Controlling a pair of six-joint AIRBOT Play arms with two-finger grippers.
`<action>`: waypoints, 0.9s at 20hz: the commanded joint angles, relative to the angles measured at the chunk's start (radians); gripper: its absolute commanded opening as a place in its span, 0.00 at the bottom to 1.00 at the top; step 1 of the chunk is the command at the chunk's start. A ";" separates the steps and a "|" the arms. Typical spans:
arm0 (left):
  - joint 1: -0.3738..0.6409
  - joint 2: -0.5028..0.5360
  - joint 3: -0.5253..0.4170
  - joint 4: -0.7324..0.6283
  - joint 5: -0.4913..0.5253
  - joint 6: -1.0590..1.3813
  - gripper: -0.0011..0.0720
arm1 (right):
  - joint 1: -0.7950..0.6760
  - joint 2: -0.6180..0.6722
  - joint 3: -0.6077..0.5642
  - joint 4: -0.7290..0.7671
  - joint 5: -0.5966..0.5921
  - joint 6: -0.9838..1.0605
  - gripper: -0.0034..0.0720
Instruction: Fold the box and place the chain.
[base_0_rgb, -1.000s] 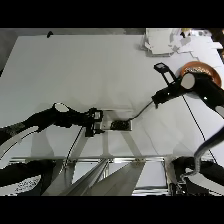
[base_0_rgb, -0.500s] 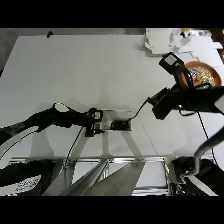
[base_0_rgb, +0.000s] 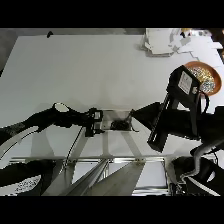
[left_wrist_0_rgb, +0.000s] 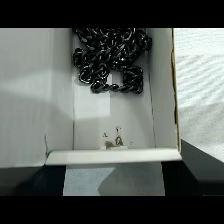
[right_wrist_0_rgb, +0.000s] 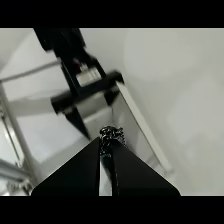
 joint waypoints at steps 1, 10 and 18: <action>0.000 0.000 0.000 0.000 0.000 0.000 0.03 | 0.069 0.005 0.001 -0.017 -0.191 -0.001 0.07; 0.000 0.000 0.000 0.000 0.000 0.000 0.03 | 0.069 -0.075 0.001 -0.016 -0.196 -0.001 0.07; 0.000 0.000 0.000 0.000 0.000 0.000 0.03 | 0.069 -0.384 0.001 -0.003 -0.108 -0.029 0.07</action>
